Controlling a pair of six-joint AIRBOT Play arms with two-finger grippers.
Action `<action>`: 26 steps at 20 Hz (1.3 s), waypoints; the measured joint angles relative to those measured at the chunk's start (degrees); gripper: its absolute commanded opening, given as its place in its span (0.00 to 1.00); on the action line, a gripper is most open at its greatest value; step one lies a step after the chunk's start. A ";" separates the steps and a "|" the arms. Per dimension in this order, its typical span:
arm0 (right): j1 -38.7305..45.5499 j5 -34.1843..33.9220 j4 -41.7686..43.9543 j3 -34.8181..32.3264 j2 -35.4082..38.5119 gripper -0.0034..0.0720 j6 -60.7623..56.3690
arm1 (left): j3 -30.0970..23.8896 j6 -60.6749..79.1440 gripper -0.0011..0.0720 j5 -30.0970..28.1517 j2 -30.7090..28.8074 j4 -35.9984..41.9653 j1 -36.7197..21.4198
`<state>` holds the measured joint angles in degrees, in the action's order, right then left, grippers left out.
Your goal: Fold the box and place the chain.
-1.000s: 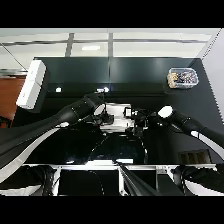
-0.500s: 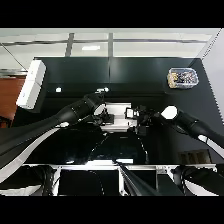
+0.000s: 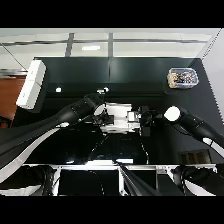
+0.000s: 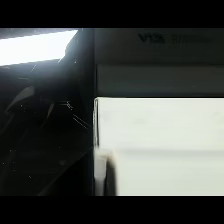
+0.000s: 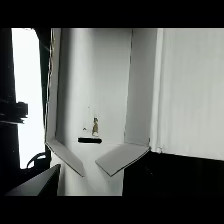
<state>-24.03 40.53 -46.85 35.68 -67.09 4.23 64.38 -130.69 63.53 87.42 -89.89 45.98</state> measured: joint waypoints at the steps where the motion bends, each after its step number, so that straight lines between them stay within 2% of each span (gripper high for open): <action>1: -0.11 0.11 0.94 0.00 -0.24 0.58 0.26 | 0.00 0.00 0.05 -0.07 0.00 0.00 0.00; 2: -0.13 0.11 2.12 0.00 -0.52 0.37 0.59 | 0.00 -0.02 0.05 -0.13 0.00 0.00 0.00; 3: -0.31 0.13 3.04 0.00 -0.85 0.25 0.94 | 0.00 -0.11 0.05 -0.15 0.00 0.00 0.00; 13: -3.98 -3.19 15.78 0.00 -4.87 0.25 0.59 | -0.02 -0.04 0.06 -0.48 0.00 0.42 0.00; 14: -3.98 -3.21 16.22 0.00 -5.05 0.17 0.20 | -0.02 -0.04 0.06 -0.61 0.00 0.44 0.00; 15: -3.98 -3.37 16.63 0.00 -5.20 0.18 -0.13 | -0.02 -0.09 0.06 -0.66 0.00 0.52 0.00; 16: -3.96 -3.43 16.90 0.00 -5.27 0.23 -0.39 | -0.02 -0.13 0.06 -0.96 0.00 0.74 0.00; 17: -3.91 -3.43 17.07 0.00 -5.33 0.58 -0.96 | -0.02 -0.15 0.06 -0.92 0.00 0.79 0.00; 18: -3.89 -3.61 17.18 0.00 -5.40 0.45 -1.53 | -0.02 -0.07 0.06 -0.92 0.00 0.81 0.00; 19: -3.87 -3.58 17.25 0.00 -5.40 0.26 -2.10 | -0.02 0.00 0.06 -0.92 0.00 0.81 0.00; 20: -3.85 -3.56 17.27 0.00 -5.44 0.26 -2.95 | -0.02 -0.11 0.06 -0.74 0.00 0.81 0.00; 21: -3.85 -3.54 17.11 0.00 -5.44 0.44 -3.78 | -0.02 -0.13 0.06 -0.92 0.00 0.81 0.00; 22: -3.82 -3.50 17.00 0.00 -5.44 0.41 -4.57 | -0.02 -0.07 0.06 -0.94 0.00 0.81 0.00; 23: -3.78 -3.43 16.72 0.00 -5.44 0.18 -5.42 | -0.02 -0.02 0.06 -1.03 0.00 0.79 0.00; 24: -3.72 -3.45 16.50 0.00 -5.40 0.12 -6.38 | -0.02 -0.13 0.06 -1.05 0.00 0.81 0.00; 26: -3.69 -3.30 15.58 0.00 -4.83 0.12 -9.09 | -0.02 -0.13 0.06 -1.36 0.00 0.85 0.00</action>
<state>-27.73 37.23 -31.27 35.68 -71.92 -4.86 64.36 -130.82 62.17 87.42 -89.03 45.98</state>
